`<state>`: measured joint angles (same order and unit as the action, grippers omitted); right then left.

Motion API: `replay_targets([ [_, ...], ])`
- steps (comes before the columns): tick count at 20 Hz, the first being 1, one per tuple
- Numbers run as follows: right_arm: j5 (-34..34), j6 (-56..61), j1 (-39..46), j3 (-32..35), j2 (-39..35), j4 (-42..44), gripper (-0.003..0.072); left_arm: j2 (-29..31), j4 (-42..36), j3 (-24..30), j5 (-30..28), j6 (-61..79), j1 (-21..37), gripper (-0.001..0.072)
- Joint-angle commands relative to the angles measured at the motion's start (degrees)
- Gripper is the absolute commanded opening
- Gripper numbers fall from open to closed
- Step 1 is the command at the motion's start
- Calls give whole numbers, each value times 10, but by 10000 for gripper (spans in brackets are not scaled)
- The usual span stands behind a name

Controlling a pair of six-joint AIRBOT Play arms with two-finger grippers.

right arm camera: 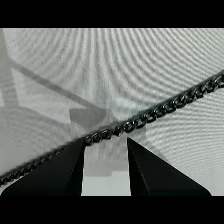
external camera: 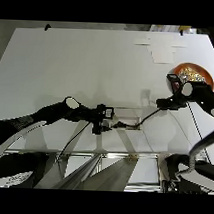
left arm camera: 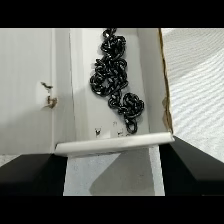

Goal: Fold the box and place the chain.

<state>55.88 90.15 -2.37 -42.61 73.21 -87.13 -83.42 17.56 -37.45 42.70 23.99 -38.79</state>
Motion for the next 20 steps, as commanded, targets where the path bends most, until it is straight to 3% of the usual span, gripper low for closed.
replay_targets([
  [1, -16, 1, 0, 0, 8, 0, 294, 0, 0, 0, 0, 0, 0, 207],
  [7, -14, 7, 0, 0, 10, 0, 264, 0, 0, 0, 0, 0, 0, 207],
  [11, 0, 7, 0, 0, 11, -1, 17, 0, 0, 0, 0, 0, 0, 207],
  [15, 38, -28, 0, 0, -7, 0, 20, 0, 0, 0, 0, 0, 0, 207],
  [20, 83, -54, -9, 0, -127, 41, 19, 0, 0, 0, 0, 0, 0, 207],
])
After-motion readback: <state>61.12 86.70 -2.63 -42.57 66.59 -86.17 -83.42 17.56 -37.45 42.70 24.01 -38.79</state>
